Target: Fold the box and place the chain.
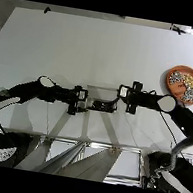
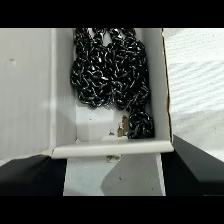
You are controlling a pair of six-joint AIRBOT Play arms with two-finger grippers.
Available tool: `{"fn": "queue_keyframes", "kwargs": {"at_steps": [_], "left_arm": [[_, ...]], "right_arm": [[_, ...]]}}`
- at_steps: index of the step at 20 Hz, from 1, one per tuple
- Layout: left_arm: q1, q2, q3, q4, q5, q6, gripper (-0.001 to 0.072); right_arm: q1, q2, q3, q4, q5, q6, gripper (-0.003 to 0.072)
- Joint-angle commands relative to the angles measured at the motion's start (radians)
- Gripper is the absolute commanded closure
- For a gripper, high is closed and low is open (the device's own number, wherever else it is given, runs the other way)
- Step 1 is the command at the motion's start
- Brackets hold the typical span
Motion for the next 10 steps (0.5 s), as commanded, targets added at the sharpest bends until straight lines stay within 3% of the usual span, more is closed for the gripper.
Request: {"fn": "queue_keyframes", "kwargs": {"at_steps": [1, 6, 10], "left_arm": [[0.001, 0.001, 0.0, 0.0, 0.001, 0.0, 0.0456], [0.001, 0.001, 0.0, 0.0, 0.0, 0.001, 0.0456], [0.001, 0.001, 0.0, 0.0, 0.0, 0.0, 0.0456]], "right_arm": [[0.022, 0.157, 0.002, -0.02, 0.044, 0.117, 0.0678], [0.179, 0.253, 0.01, 0.012, 0.061, 0.208, 0.0678], [0.284, 0.245, 0.01, 0.121, -0.065, 0.219, 0.0678]]}}
